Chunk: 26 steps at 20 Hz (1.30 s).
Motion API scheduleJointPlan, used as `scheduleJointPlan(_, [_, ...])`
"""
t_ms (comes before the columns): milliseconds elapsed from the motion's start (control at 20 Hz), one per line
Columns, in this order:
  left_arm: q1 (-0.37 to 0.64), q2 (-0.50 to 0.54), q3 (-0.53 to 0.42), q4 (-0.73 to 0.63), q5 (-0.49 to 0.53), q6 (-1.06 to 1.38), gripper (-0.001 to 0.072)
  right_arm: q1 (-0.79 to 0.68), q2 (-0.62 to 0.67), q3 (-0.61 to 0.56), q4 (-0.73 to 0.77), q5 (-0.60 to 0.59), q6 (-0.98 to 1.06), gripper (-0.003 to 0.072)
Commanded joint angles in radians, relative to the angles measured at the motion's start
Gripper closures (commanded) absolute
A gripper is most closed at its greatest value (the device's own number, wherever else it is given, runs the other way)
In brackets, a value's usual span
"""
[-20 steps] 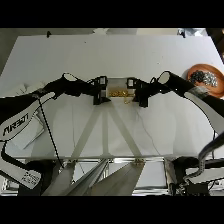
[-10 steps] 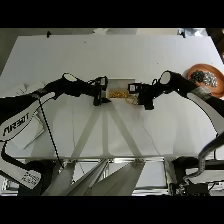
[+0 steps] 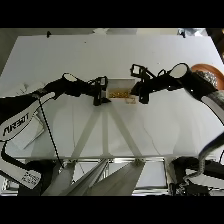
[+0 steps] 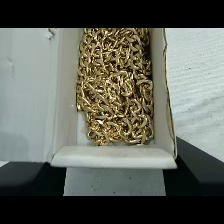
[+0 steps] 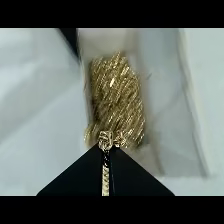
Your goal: Fold the box and place the chain.
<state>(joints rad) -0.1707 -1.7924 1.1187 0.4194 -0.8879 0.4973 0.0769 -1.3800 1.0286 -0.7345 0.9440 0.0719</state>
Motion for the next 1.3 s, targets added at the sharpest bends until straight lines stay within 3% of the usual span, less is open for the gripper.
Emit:
scheduleJointPlan(0, [0.001,0.000,0.000,0.000,0.001,0.000,0.0385,0.000,0.048,0.001,0.250,-0.048,-0.033,0.0672])
scheduleJointPlan(350, [0.001,0.000,0.000,0.000,0.001,0.000,0.0385,0.005,0.048,0.002,0.266,-0.166,-0.055,0.0672])
scheduleJointPlan(550, [0.001,0.000,0.000,0.000,0.002,0.000,0.0385,0.043,0.048,0.002,0.274,-0.172,-0.056,0.0673])
scheduleJointPlan(900, [0.001,0.000,0.000,0.000,0.001,0.000,0.0385,0.098,0.048,0.018,0.414,-0.232,-0.166,0.0674])
scheduleJointPlan(1100, [0.001,0.000,0.000,0.000,0.001,0.000,0.0385,0.098,0.048,0.021,0.413,-0.272,-0.180,0.0674])
scheduleJointPlan(1250, [0.001,0.000,0.000,0.000,0.001,0.000,0.0385,0.098,0.047,0.021,0.330,-0.281,-0.179,0.0674])
